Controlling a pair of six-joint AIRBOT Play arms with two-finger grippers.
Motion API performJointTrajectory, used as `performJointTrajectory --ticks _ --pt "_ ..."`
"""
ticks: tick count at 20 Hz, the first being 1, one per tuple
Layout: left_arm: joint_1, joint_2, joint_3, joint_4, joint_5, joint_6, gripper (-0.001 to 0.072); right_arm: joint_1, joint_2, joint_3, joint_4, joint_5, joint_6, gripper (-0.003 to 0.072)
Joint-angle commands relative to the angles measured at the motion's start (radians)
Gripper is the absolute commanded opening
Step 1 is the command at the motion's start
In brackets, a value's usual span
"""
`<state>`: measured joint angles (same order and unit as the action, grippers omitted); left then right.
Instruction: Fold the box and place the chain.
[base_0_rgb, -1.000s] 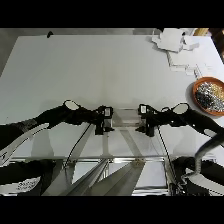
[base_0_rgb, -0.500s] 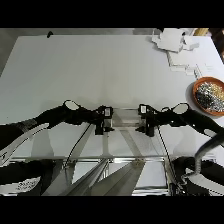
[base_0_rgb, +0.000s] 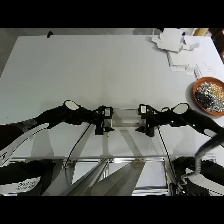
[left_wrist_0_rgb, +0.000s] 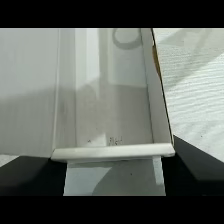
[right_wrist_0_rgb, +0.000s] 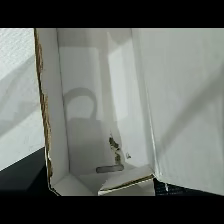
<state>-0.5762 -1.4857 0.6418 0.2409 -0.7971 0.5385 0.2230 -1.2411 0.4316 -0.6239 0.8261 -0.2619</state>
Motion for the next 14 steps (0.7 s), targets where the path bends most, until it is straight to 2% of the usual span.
performJointTrajectory --ticks 1,3,7,11,12,14 --pt "-0.001 -0.001 0.0 0.0 0.0 0.0 0.0278 -0.001 0.022 0.001 -0.02 0.0 0.02 0.0576" --pt "-0.001 -0.001 0.0 0.0 0.0 0.0 0.0278 -0.001 0.063 0.001 -0.073 -0.006 0.078 0.0639" --pt "-0.001 -0.001 0.0 0.0 0.0 0.0 0.0278 -0.001 0.154 0.0 -0.279 0.038 0.364 0.0638" --pt "-0.001 -0.001 0.0 0.0 0.0 0.0 0.0278 -0.001 0.277 0.001 -0.485 0.123 0.553 0.0618" --pt "-0.001 -0.001 0.0 0.0 0.0 0.0 0.0278 -0.001 0.319 0.001 -0.514 0.14 0.575 0.0577" --pt "-0.001 -0.001 0.0 0.0 0.0 0.0 0.0278 -0.001 0.422 0.0 -0.526 0.159 0.579 0.0567"
